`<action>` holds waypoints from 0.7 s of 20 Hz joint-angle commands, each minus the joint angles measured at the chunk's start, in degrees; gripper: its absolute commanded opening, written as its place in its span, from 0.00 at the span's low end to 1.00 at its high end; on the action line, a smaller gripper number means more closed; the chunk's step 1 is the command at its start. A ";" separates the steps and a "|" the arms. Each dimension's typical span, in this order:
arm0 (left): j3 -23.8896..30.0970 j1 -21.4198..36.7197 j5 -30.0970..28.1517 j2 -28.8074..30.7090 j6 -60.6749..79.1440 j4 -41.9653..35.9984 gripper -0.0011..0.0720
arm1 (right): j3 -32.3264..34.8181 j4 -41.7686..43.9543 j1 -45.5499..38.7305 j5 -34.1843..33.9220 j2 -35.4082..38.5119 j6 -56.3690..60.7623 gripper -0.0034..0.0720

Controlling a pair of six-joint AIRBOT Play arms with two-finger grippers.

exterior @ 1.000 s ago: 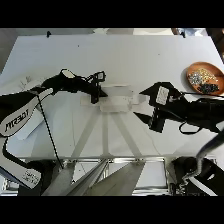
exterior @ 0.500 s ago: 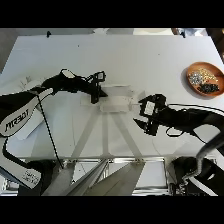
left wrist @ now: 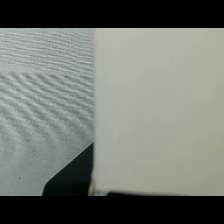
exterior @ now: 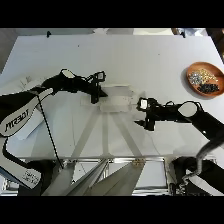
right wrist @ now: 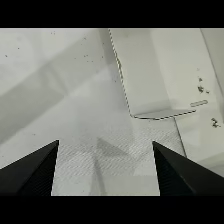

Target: Fold the box and place the chain.

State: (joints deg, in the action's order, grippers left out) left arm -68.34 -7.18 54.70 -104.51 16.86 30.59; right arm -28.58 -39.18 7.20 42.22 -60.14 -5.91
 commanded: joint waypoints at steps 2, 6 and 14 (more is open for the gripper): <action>-0.07 -0.04 0.00 -0.04 0.02 0.02 0.03 | 0.15 11.82 -1.62 -5.40 -5.81 -11.28 0.91; -0.07 -0.04 0.00 -0.04 0.00 0.00 0.03 | 0.13 22.03 -1.62 -7.43 -10.23 -21.46 0.91; -0.07 -0.04 0.00 -0.04 0.02 0.00 0.03 | 0.13 42.34 -1.62 -10.38 -14.67 -35.34 0.91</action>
State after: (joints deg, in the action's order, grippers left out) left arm -68.34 -7.18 54.70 -104.51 16.86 30.57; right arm -28.47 -7.70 5.61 33.76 -73.95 -34.15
